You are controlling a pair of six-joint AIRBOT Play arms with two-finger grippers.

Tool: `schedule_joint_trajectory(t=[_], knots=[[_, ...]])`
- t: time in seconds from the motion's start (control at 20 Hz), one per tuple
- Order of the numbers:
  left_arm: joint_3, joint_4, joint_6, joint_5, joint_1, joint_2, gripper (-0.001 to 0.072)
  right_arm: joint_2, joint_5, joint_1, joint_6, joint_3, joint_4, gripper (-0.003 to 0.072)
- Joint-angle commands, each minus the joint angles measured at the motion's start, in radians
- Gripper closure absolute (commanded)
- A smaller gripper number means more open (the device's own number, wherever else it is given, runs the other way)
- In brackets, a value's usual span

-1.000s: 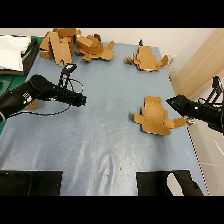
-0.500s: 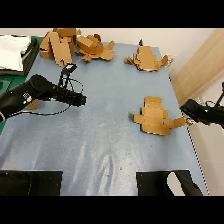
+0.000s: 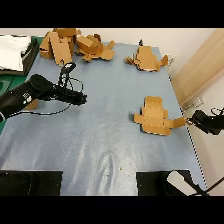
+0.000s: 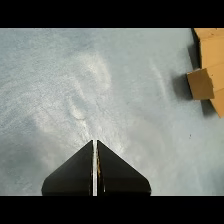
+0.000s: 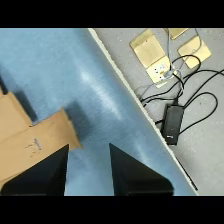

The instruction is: Fold the box.

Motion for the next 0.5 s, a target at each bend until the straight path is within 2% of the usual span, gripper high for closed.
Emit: schedule_joint_trajectory(t=[0.0,0.25,0.45], knots=[[0.0,-0.003,0.0,0.039,0.0,0.0,0.0661,-0.109,-0.039,-0.011,-0.065,0.001,0.002,0.0274],[0.0,0.0,0.0,0.067,0.0,0.0,0.0661,-0.192,-0.04,-0.01,-0.196,0.001,0.17,0.0274],[0.0,-0.001,0.0,0.082,0.0,0.0,0.0661,-0.192,-0.061,-0.011,-0.198,0.001,0.18,0.0279]])
